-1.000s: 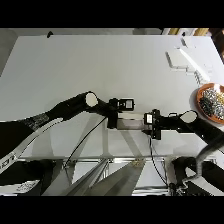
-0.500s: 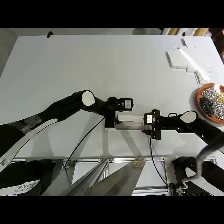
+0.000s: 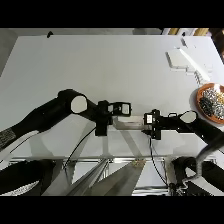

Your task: Fold the box and place the chain.

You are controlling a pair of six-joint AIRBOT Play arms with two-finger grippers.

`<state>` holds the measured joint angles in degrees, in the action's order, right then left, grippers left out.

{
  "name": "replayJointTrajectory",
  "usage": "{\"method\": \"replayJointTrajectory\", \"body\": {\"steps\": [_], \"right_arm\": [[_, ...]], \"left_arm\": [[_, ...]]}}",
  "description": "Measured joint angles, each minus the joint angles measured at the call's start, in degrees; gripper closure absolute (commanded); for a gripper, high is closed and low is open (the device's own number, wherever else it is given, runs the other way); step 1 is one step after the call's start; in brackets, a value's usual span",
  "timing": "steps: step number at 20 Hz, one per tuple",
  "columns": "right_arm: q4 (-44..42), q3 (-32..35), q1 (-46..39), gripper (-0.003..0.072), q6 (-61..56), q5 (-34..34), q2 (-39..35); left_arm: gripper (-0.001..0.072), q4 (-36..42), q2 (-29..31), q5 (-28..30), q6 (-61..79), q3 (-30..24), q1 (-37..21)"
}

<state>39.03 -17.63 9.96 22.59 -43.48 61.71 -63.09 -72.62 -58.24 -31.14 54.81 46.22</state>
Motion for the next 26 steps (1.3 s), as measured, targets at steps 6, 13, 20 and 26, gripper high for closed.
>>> {"method": "replayJointTrajectory", "body": {"steps": [6,13,20,26], "right_arm": [[0.0,0.0,0.0,0.0367,0.0,0.0,0.0],[-0.2,0.0,0.0,0.0367,-0.1,0.0,0.0],[-0.2,0.0,0.0,0.0367,-0.1,0.0,0.0],[0.1,0.0,0.0,0.0367,0.1,-0.1,0.0]], "left_arm": [[0.0707,0.0,-1.4,17.4,-4.9,0.2,8.7],[0.0707,4.2,-9.8,34.1,-11.4,4.9,6.7],[0.0703,7.8,-19.1,31.0,-12.6,8.0,2.6],[0.0703,-0.1,-14.4,23.0,-12.8,8.3,2.0]]}}
